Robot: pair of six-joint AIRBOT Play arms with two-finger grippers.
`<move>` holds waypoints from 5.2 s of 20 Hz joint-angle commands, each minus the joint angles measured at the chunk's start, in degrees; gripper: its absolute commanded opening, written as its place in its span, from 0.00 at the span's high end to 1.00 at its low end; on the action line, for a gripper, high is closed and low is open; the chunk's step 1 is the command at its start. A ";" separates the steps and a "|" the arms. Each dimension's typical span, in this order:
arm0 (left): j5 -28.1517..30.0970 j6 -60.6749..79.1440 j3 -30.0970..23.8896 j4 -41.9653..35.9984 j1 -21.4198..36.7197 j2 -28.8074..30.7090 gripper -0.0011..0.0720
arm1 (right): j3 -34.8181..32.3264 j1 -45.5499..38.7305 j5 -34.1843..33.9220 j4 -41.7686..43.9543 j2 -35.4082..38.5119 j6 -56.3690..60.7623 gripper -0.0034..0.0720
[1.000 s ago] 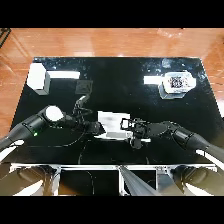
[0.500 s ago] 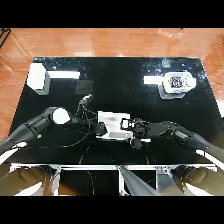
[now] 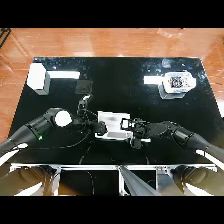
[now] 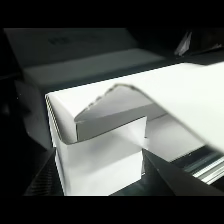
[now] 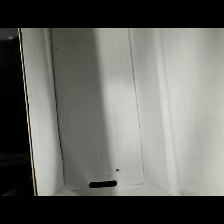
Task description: Fold the box and place the chain.
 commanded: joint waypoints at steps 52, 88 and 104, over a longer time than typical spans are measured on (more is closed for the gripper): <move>-16.61 -38.88 18.78 31.93 -14.71 -15.56 0.58 | 0.02 0.13 -0.04 0.02 0.02 0.00 0.78; -16.70 -38.77 19.80 32.68 -14.67 -18.82 0.82 | 0.02 0.13 0.00 0.04 0.02 0.00 0.78; -25.53 -35.85 22.45 37.20 -13.68 -17.53 0.31 | 0.00 0.13 -0.04 0.04 0.02 0.00 0.78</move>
